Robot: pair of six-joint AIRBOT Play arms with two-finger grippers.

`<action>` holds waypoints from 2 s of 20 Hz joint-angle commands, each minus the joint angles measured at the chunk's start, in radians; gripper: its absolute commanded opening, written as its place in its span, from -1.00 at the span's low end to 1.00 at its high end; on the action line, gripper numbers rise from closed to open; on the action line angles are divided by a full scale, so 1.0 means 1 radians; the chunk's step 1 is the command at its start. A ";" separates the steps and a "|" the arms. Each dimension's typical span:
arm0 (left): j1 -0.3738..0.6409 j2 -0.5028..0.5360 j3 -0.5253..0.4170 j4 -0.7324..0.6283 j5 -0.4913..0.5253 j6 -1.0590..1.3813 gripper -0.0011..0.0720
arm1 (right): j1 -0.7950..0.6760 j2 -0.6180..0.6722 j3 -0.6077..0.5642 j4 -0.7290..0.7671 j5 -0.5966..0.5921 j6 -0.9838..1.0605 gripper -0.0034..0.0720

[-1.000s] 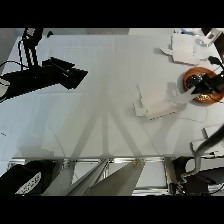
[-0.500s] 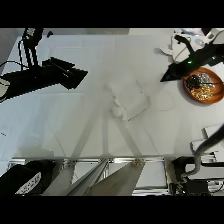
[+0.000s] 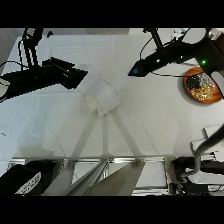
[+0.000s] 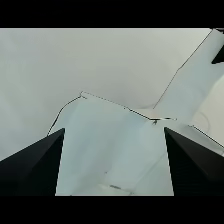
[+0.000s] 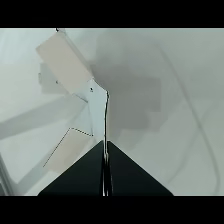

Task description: Fold the box and place the chain.

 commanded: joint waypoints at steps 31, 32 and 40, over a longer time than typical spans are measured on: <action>0.000 0.001 0.001 0.000 0.000 0.000 0.93 | 0.003 0.249 -1.010 1.000 -1.010 -0.906 -0.88; 0.000 0.001 0.001 0.000 0.000 0.000 0.93 | 0.003 0.249 -1.010 1.000 -1.007 -0.906 -0.88; 0.000 0.001 0.001 0.000 0.000 0.000 0.93 | 0.003 0.249 -1.010 1.000 -1.006 -0.906 -0.88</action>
